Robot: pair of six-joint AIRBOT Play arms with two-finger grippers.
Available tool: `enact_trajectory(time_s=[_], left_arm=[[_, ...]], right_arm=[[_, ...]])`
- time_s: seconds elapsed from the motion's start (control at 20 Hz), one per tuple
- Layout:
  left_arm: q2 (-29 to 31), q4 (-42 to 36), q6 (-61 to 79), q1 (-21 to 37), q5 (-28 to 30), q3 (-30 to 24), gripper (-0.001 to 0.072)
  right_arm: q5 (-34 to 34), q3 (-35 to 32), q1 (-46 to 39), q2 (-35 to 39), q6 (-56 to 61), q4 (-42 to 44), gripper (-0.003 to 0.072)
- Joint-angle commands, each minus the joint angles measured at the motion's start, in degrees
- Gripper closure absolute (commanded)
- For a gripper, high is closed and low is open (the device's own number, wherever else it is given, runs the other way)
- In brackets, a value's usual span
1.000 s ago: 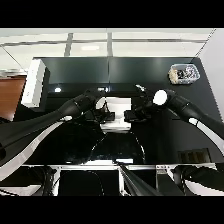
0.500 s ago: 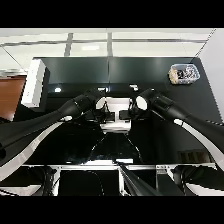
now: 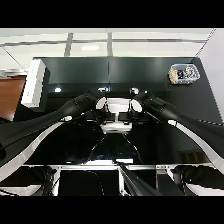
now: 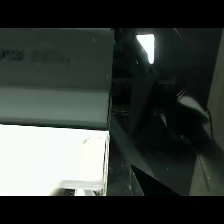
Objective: Fold the box and place the chain.
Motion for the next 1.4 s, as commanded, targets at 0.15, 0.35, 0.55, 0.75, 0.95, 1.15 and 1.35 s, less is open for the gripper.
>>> enact_trajectory(time_s=[0.15,0.35,0.55,0.75,0.95,1.15,1.35], left_arm=[[0.0,0.1,0.0,0.0,0.0,0.0,0.0682],[0.0,0.1,0.0,0.0,0.0,0.0,0.0682],[0.0,0.0,0.0,0.0,0.0,0.0,0.0682],[0.0,0.0,0.0,0.0,0.0,0.0,0.0682],[0.0,0.0,0.0,0.0,0.0,0.0,0.0682],[0.0,0.0,0.0,0.0,0.0,0.0,0.0682],[0.0,0.0,0.0,0.0,0.0,0.0,0.0682]], right_arm=[[3.0,0.1,0.2,-1.1,4.0,0.5,0.0451],[2.8,0.1,0.2,-1.2,4.3,0.6,0.067],[2.6,0.1,0.2,-1.2,4.2,0.6,0.0669],[2.6,0.1,0.2,-1.2,4.2,0.6,0.0479],[2.5,0.1,0.2,-1.2,2.3,0.6,0.0671],[2.4,0.3,-0.6,-0.2,1.9,0.0,0.0401],[3.2,2.9,-1.9,5.2,-5.1,-0.7,0.0398]])
